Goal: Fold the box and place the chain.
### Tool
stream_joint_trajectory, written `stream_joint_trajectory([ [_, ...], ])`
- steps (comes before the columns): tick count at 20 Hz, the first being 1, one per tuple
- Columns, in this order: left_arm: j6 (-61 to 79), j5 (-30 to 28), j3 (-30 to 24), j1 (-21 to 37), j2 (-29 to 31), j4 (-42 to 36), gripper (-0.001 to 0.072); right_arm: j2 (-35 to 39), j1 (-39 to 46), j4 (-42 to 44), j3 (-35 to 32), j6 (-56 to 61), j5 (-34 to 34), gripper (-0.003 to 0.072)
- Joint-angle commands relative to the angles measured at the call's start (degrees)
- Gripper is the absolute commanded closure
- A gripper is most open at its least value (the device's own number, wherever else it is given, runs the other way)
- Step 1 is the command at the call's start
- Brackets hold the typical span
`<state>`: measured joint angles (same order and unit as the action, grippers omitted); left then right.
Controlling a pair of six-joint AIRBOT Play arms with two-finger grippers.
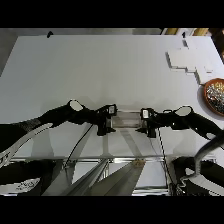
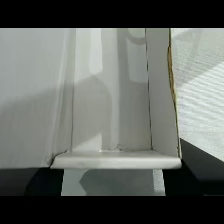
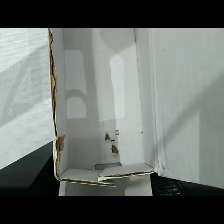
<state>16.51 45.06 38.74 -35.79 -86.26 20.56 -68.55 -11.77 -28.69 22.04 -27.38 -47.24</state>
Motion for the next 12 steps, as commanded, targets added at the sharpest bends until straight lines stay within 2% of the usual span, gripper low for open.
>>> stream_joint_trajectory([
  [1, 0.0, 0.0, 0.0, 0.0, 0.0, 0.0, 0.0504, 0.3, 0.0, 0.0, 0.0, 1.1, 0.0, 0.0167],
  [3, 0.0, 0.0, 0.0, 0.0, 0.0, 0.0, 0.0504, 1.3, 0.0, -0.2, 0.0, 5.2, 0.7, 0.0013],
  [4, 0.0, 0.0, 0.0, 0.0, 0.0, 0.0, 0.0504, 2.0, 0.0, -1.4, 0.0, 6.7, 0.8, -0.0003],
  [12, 0.0, 0.2, 0.0, 0.0, 0.0, 0.0, 0.0504, 8.9, 0.0, -21.6, 0.0, 23.5, -0.2, -0.0003],
])
